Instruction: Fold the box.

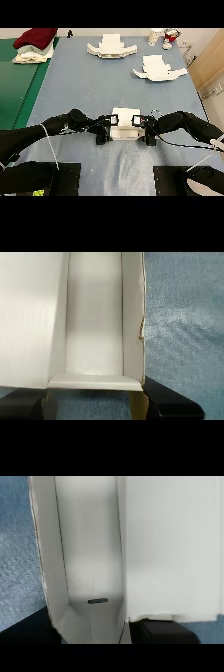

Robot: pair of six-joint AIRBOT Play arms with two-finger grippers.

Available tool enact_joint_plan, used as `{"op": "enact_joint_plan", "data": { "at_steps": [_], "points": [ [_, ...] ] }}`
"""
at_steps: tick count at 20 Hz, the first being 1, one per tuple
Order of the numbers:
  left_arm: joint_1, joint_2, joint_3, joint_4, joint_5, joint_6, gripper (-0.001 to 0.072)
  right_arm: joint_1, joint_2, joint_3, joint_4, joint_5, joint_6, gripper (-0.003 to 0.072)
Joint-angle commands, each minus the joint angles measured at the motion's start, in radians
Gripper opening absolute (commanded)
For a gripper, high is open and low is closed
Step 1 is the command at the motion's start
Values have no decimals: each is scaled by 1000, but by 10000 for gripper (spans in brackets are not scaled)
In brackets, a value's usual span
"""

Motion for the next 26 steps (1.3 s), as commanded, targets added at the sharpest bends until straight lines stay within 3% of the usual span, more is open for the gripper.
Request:
{"op": "enact_joint_plan", "data": {
  "at_steps": [1,12,13,14,16,22,26],
  "points": [
    [0,-1,1,2,-3,0,520,0,0,0,1,0,1,490],
    [0,-1,1,2,-2,0,520,0,0,1,10,7,2,491],
    [0,-1,1,2,-2,0,520,0,0,5,10,4,14,541],
    [0,-1,1,2,-2,0,520,0,3,15,0,0,53,712],
    [0,-1,1,2,-2,0,520,0,36,40,-78,-30,175,720],
    [0,-1,1,2,-2,0,520,0,203,94,-357,-337,600,720],
    [0,-1,1,2,-2,0,520,0,271,94,-379,-513,899,710]
  ]
}}
